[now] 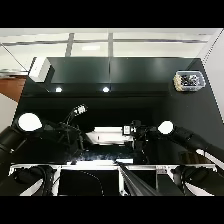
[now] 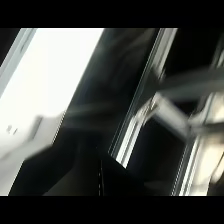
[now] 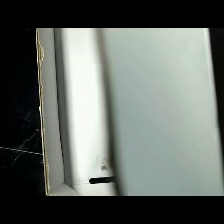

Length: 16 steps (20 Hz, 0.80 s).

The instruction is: Fold the box and place the chain.

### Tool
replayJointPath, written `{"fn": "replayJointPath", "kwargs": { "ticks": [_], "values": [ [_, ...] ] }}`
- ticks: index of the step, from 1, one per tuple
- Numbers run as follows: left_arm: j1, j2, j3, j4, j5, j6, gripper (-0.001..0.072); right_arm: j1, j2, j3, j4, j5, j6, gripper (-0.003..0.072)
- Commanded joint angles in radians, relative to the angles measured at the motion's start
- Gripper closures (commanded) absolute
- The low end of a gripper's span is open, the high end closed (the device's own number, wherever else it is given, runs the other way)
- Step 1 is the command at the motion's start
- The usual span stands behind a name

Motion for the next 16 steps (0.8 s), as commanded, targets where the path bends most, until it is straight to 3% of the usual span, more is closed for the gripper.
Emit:
{"fn": "replayJointPath", "kwargs": {
  "ticks": [1, 4, 7, 11, 16],
  "values": [
    [-0.045, -0.001, -0.099, -0.293, 0.325, 0.015, 0.0682, 0.001, -0.001, 0.0, 0.0, 0.0, 0.001, 0.0221],
    [-0.068, -0.043, -0.114, -0.38, 0.57, 0.062, 0.0681, 0.001, -0.001, 0.0, 0.0, 0.0, 0.001, 0.0222],
    [-0.068, -0.12, -0.114, -0.432, 0.69, 0.062, 0.0681, 0.001, -0.001, 0.0, 0.0, 0.0, 0.001, 0.0221],
    [-0.072, -0.247, -0.114, -0.425, 0.652, 0.078, 0.0683, 0.001, -0.001, 0.0, 0.0, 0.0, 0.001, 0.0221],
    [-0.089, -0.289, -0.111, -0.423, 0.56, 0.153, 0.0683, 0.001, -0.001, 0.0, 0.0, 0.0, 0.001, 0.0221]
  ]
}}
